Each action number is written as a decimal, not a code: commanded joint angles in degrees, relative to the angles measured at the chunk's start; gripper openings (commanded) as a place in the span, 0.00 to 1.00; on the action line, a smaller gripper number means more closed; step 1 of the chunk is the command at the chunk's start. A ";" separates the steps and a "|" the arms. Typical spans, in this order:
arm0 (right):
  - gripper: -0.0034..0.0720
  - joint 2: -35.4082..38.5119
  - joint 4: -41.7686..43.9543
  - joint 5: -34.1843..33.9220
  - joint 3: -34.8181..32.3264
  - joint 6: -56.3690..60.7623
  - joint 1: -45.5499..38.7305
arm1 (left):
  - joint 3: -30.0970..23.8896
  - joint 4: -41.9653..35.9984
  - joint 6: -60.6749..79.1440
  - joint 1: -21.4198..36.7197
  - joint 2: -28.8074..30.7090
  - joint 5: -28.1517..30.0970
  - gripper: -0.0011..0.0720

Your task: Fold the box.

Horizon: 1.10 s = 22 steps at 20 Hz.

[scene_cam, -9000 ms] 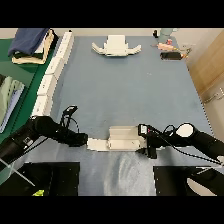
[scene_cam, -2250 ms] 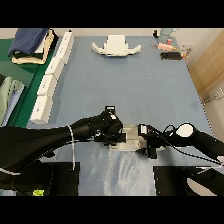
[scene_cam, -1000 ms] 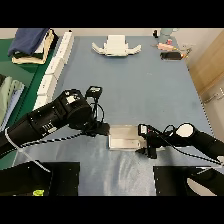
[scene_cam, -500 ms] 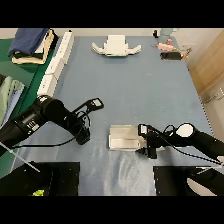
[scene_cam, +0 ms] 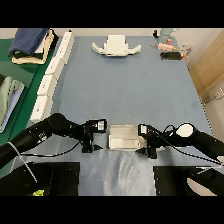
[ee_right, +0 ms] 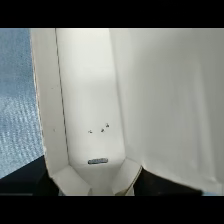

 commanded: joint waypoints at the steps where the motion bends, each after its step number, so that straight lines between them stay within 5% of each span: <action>1: 0.81 0.02 0.00 0.00 0.04 0.00 -0.02 | -1.25 -9.09 11.80 -0.33 -3.76 2.84 0.97; 22: 0.81 0.04 0.00 0.00 0.04 0.00 -0.02 | -0.55 -15.76 12.26 -8.22 -11.37 10.97 0.97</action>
